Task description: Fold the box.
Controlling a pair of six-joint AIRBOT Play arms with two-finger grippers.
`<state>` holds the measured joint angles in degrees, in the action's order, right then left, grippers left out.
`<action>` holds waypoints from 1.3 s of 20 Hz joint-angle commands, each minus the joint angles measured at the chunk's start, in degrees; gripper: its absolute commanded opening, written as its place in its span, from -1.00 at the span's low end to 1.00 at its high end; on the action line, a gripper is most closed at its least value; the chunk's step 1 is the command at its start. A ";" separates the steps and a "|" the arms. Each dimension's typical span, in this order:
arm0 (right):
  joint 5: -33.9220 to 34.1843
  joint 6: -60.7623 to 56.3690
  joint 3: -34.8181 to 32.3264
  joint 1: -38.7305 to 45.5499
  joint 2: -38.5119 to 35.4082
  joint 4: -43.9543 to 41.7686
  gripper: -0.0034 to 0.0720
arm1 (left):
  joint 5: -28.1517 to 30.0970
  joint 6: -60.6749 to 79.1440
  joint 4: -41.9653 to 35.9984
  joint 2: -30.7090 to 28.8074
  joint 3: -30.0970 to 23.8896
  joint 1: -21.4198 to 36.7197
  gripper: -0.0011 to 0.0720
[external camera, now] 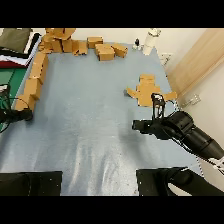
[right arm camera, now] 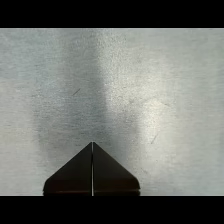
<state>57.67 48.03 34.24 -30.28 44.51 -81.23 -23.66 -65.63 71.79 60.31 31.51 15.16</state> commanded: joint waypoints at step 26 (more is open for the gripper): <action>0.48 6.14 0.74 0.02 3.89 -7.17 -0.90 | -38.64 -1.70 -3.08 -6.12 21.09 2.80 0.70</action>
<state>56.93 52.60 34.50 -30.30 47.99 -87.22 -49.80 -65.58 71.66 59.92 49.36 17.23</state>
